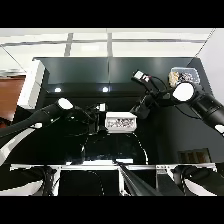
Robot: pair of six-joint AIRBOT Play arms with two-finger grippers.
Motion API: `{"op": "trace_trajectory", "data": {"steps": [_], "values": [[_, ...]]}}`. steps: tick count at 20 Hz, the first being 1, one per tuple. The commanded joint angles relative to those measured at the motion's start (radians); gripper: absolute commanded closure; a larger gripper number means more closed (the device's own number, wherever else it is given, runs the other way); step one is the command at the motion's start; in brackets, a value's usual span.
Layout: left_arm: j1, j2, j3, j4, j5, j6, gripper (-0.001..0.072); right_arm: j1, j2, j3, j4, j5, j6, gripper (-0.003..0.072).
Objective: Fold the box and place the chain.
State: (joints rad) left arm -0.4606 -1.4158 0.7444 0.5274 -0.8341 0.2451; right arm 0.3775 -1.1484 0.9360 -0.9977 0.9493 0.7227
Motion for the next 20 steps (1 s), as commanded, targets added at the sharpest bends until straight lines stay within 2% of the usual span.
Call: {"op": "trace_trajectory", "data": {"steps": [1, 5, 8, 13, 20], "values": [[-0.035, 0.0, 0.0, 0.05, 0.055, -0.043, 0.0349, 0.003, 0.003, 0.002, -0.009, 0.08, -0.112, -0.0011], [-0.04, 0.0, 0.0, 0.04, 0.069, -0.044, 0.0349, 0.003, 0.002, -0.019, -0.006, 0.114, -0.242, -0.0012], [-0.04, 0.0, 0.0, 0.04, 0.069, -0.044, 0.0349, 0.003, -0.002, -0.056, 0.007, 0.108, -0.267, -0.0011], [-0.04, 0.0, 0.0, 0.04, 0.069, -0.044, 0.0349, 0.003, -0.002, -0.07, 0.113, 0.111, -0.367, -0.0011], [-0.04, 0.0, 0.0, 0.04, 0.069, -0.044, 0.0349, 0.005, -0.023, -0.091, 0.119, 0.097, -0.41, -0.0011]]}}
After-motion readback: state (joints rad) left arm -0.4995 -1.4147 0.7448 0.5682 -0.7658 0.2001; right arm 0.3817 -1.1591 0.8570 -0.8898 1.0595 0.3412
